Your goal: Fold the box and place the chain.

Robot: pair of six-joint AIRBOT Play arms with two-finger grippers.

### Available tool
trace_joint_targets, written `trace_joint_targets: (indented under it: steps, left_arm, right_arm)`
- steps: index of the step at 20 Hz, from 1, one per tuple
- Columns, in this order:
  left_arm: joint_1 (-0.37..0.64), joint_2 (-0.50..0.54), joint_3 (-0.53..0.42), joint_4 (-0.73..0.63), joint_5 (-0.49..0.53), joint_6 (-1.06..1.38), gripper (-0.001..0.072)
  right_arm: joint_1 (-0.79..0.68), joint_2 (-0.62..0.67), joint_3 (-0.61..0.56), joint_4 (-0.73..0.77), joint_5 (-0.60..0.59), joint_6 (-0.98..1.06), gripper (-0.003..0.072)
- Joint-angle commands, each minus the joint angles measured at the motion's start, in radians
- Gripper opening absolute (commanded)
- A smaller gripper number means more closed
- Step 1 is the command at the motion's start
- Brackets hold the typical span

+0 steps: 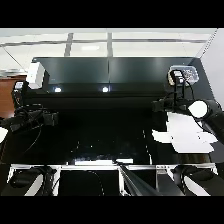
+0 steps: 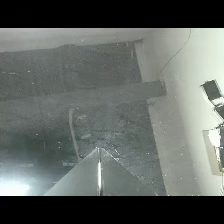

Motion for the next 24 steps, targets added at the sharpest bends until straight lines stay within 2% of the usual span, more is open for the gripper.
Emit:
trace_joint_targets:
  steps: [1,15,19,22,23,24]
  left_arm:
    - [0.000,0.001,0.000,0.000,0.000,0.000,0.0023]
    - [0.000,0.001,0.000,0.000,0.000,0.000,0.0023]
    - [0.000,0.001,0.000,0.000,0.000,0.000,0.0023]
    - [0.000,0.001,0.000,0.000,0.005,0.000,0.0024]
    - [0.000,0.001,0.000,0.000,0.031,0.001,0.0024]
    - [0.000,0.001,0.000,0.002,0.066,0.001,0.0024]
  right_arm:
    - [0.000,-0.001,0.000,0.000,0.000,0.000,0.0015]
    - [0.001,-0.001,0.000,0.003,-0.023,0.000,0.0015]
    - [0.002,0.000,0.000,0.137,-0.391,0.001,0.0015]
    - [-0.004,-0.001,0.000,0.155,-0.650,0.000,0.0019]
    - [-0.018,-0.001,0.000,0.155,-0.719,0.000,0.0180]
    - [-0.041,-0.001,0.000,0.155,-0.758,0.000,0.0598]
